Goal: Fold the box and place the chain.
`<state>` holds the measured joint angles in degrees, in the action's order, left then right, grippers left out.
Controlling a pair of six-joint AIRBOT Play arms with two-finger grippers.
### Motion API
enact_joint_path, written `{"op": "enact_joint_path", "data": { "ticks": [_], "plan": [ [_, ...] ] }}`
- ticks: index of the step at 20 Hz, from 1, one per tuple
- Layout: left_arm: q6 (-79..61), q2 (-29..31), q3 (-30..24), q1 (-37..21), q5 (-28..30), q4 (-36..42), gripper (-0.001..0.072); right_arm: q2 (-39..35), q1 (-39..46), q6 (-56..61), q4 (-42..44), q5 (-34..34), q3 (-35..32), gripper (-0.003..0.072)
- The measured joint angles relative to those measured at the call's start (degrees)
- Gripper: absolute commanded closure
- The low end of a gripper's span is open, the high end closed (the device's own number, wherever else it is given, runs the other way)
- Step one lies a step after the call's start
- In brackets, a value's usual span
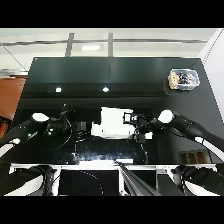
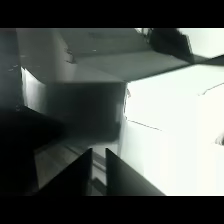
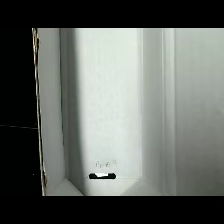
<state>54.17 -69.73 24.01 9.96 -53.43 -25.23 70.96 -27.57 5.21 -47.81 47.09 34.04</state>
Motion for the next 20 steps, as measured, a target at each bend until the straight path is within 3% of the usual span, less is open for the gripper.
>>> {"op": "enact_joint_path", "data": {
  "ticks": [1,2,11,20],
  "plan": [
    [0.0,-0.4,0.5,0.0,-0.5,-0.1,0.0267,0.0,0.0,0.0,0.0,0.0,0.0,0.0213],
    [-0.1,-0.7,0.9,0.0,-1.4,-0.3,0.0253,0.0,0.0,0.0,0.0,0.0,0.0,0.0213],
    [-0.4,-1.3,3.8,1.1,-5.5,0.1,0.0253,0.0,0.0,0.0,0.0,0.0,0.0,0.0213],
    [-0.4,-1.4,6.4,5.7,-3.5,0.4,0.0254,0.0,0.0,0.0,0.0,0.0,0.0,0.0213]
  ]
}}
